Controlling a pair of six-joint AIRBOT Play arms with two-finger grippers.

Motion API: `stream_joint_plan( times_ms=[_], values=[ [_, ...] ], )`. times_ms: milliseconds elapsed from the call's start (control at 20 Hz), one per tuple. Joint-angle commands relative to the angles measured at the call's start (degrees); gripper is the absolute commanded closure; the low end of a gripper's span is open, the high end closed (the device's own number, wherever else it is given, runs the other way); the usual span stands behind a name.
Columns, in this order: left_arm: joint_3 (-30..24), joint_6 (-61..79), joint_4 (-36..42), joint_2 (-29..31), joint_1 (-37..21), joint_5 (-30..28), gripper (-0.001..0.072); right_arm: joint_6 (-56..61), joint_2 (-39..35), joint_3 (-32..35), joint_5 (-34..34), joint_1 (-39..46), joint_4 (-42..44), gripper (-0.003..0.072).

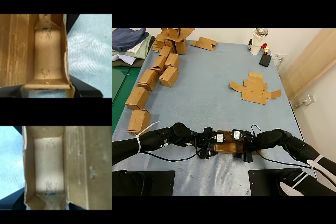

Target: Fold the box.

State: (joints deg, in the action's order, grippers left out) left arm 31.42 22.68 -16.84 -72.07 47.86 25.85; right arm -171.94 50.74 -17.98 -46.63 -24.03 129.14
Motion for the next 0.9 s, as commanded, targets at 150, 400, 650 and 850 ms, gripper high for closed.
stream_joint_plan(
  times_ms=[150, 400, 650, 850],
  values=[
    [0.1, -0.1, -0.1, 0.0, -0.1, 0.2, 0.0241, 6.3, -0.9, -2.4, -4.0, 0.1, -6.3, -0.0028],
    [0.1, -0.2, -0.1, 0.0, -0.1, 0.2, 0.0241, 16.8, -5.2, -3.2, -4.7, 0.1, -14.8, -0.0028],
    [0.1, -0.1, -0.1, 0.0, -0.1, 0.2, 0.0241, 22.7, -12.9, -3.7, -9.9, 0.1, -17.4, -0.0026],
    [0.1, -0.1, -0.1, 0.0, -0.1, 0.2, 0.0241, 42.7, -19.6, -3.7, -11.0, 0.1, -14.5, -0.0025]
  ],
)
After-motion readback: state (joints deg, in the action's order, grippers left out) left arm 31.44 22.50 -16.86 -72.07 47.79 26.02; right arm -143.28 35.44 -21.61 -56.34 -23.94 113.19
